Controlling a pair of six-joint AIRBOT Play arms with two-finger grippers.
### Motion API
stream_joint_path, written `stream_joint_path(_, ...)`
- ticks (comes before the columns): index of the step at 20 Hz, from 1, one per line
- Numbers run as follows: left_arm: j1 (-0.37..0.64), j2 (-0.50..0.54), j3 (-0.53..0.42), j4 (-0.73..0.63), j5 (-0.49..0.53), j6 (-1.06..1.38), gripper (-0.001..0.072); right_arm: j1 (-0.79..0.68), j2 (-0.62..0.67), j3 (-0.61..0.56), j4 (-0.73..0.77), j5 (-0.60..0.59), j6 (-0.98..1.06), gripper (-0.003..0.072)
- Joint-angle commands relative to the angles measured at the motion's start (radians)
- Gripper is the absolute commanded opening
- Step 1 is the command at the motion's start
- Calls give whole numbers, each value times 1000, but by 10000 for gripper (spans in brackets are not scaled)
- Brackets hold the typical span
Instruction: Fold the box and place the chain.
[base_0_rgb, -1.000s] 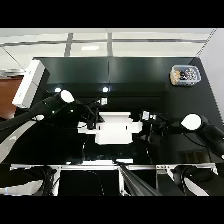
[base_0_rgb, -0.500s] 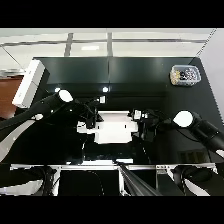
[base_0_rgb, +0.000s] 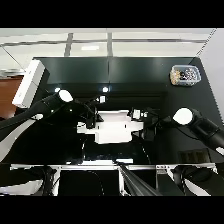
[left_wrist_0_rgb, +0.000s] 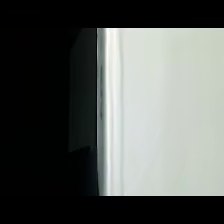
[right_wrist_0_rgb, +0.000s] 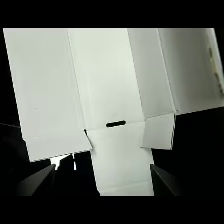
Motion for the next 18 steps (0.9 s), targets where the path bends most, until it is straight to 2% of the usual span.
stream_joint_path(1, -1, -6, 1, 2, 0, 0, 25, 1, -29, -14, -31, 14, 1, 675)
stream_joint_path(5, -1, -9, 1, 61, 3, 0, 25, 32, -81, -16, -31, -8, -3, 675)
stream_joint_path(14, -1, -8, 1, 61, 4, 0, 26, 140, -132, -17, -37, -25, -62, 675)
stream_joint_path(18, -1, -8, 1, 61, 3, 0, 25, 208, -145, -26, -16, -145, -62, 675)
